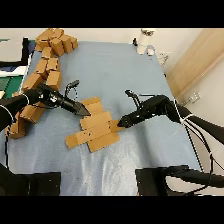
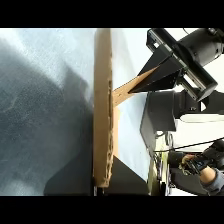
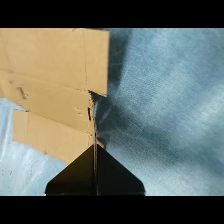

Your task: Fold the box.

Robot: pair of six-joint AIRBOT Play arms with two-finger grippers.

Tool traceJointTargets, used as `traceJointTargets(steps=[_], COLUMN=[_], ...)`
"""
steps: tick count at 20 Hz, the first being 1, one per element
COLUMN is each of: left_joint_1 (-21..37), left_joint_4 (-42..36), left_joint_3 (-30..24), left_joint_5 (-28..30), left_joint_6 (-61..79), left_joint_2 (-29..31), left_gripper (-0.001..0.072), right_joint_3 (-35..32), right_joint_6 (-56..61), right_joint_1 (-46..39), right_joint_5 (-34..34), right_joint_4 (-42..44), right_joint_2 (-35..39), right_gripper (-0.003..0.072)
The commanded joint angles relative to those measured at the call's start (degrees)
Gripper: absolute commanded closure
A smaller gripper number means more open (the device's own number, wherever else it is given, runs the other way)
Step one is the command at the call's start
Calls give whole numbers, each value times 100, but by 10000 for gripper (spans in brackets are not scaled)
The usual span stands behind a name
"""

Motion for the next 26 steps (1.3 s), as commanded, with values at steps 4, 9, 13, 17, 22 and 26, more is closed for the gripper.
traceJointTargets(steps=[4,9,13,17,22,26], left_joint_1=[-138,-798,-1364,-1766,-1860,-1860], left_joint_4=[37,452,503,334,-83,-94], left_joint_3=[192,234,-249,-1266,-2197,-2232], left_joint_5=[-175,361,1320,2577,3023,2789], left_joint_6=[208,920,1919,3049,4035,4444], left_joint_2=[63,835,1532,2253,2730,2732], left_gripper=[702,703,704,705,703,703], right_joint_3=[39,380,800,944,946,946], right_joint_6=[560,1849,2205,2398,2559,2559], right_joint_1=[-46,-713,-1088,-1099,-1049,-796], right_joint_5=[411,52,-505,-387,90,323], right_joint_4=[-304,-881,-831,-669,-459,-422], right_joint_2=[2,15,39,149,192,190], right_gripper=[263,266,351,520,681,681])
